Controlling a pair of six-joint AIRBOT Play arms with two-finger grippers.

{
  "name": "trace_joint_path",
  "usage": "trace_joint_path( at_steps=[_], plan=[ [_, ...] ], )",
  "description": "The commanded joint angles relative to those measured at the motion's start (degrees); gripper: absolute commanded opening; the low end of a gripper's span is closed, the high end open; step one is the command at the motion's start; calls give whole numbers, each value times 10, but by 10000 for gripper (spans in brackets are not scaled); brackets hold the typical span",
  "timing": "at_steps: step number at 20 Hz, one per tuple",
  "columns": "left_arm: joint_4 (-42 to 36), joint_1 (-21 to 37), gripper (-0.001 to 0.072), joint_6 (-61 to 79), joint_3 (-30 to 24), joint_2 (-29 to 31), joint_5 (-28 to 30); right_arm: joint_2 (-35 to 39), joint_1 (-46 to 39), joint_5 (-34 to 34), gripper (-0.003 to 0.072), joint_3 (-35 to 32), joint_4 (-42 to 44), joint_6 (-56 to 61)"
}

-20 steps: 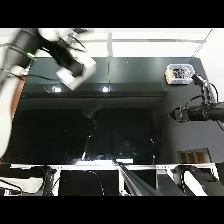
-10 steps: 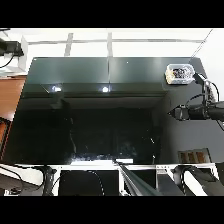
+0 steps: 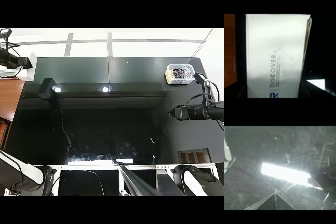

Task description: Fold the box and place the chain.

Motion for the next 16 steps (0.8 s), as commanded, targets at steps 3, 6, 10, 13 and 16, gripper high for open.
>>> trace_joint_path(
  at_steps=[3,6,10,13,16],
  plan=[
    [-21,7,230,51,10,-36,15,0,0,-1,15,1,0,5],
    [-19,7,230,50,10,-45,16,0,0,-4,15,1,-1,5],
    [-22,3,232,40,10,-57,13,0,0,-4,15,1,0,5],
    [-8,0,719,-1,22,-57,23,0,0,-3,15,1,0,5],
    [38,-10,719,-32,63,-38,6,0,0,-3,16,1,0,5]
  ],
)
